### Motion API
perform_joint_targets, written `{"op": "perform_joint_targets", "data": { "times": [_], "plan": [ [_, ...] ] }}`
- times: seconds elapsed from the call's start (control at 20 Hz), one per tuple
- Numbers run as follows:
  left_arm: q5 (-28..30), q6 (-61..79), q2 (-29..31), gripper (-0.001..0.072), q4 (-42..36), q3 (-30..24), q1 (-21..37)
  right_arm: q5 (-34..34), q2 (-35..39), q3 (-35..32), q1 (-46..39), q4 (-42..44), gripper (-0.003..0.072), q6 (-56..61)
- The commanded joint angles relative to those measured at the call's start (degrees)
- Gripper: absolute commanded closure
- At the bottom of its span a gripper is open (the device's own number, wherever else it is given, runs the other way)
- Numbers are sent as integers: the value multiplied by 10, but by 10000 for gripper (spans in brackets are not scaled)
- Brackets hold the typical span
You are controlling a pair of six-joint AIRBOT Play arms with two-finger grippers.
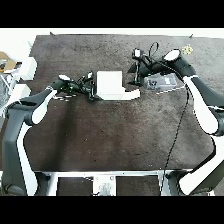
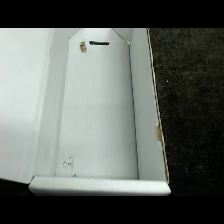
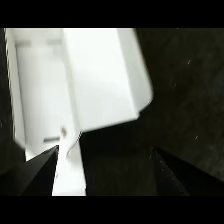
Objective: Fold the box and place the chain.
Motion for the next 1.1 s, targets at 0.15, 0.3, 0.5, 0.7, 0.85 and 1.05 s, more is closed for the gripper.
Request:
{"op": "perform_joint_targets", "data": {
  "times": [0.15,0.3,0.5,0.7,0.85,1.05],
  "plan": [
    [-1,0,0,366,0,0,0,2,-29,-36,21,-87,44,-22],
    [0,0,0,366,0,0,0,-16,-47,-40,39,-87,49,-22],
    [-1,0,0,366,0,0,0,-28,-54,-40,46,-78,65,-3],
    [0,0,0,367,0,0,0,-39,-55,-40,46,-46,425,4],
    [-1,0,0,366,0,0,0,0,-56,-40,46,-4,489,6],
    [0,0,0,366,0,0,0,-2,-69,-40,46,54,489,4]
  ]
}}
